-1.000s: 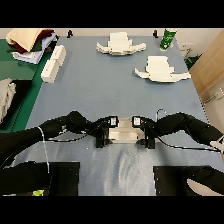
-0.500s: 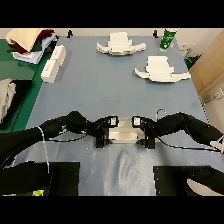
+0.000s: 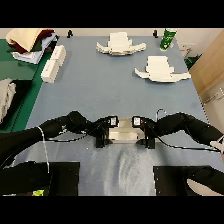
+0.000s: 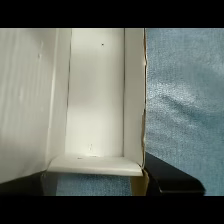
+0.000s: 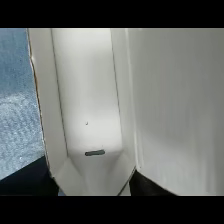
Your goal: Fold the box.
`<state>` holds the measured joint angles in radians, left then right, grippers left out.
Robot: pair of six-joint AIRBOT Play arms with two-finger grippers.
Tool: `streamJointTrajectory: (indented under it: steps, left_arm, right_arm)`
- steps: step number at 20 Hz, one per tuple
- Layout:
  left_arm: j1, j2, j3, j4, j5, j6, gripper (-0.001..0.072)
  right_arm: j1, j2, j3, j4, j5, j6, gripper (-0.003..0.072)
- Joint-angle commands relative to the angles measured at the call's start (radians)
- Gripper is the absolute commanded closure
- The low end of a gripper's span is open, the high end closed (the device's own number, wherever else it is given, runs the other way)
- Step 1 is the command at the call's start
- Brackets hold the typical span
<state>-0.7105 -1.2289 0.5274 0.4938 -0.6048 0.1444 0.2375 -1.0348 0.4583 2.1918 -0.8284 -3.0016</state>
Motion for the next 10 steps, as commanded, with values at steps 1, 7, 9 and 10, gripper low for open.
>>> streamJointTrajectory:
  steps: [1, 7, 9, 10]
  left_arm:
    - [0.0, 0.001, 0.0, 0.0, 0.001, 0.0, 0.0184]
    - [0.0, 0.001, 0.0, 0.0, 0.001, 0.0, 0.0184]
    - [0.0, 0.001, 0.0, 0.0, 0.001, 0.0, 0.0184]
    - [0.0, 0.001, 0.0, 0.0, 0.001, 0.0, 0.0184]
  right_arm:
    - [0.001, 0.007, 0.004, -0.044, 0.001, 0.1, 0.0008]
    - [0.001, 0.159, 0.086, -0.388, -0.182, 0.564, -0.0026]
    - [0.001, 0.233, 0.114, -0.462, -0.315, 0.779, -0.0023]
    - [0.001, 0.266, 0.126, -0.467, -0.375, 0.914, -0.0022]
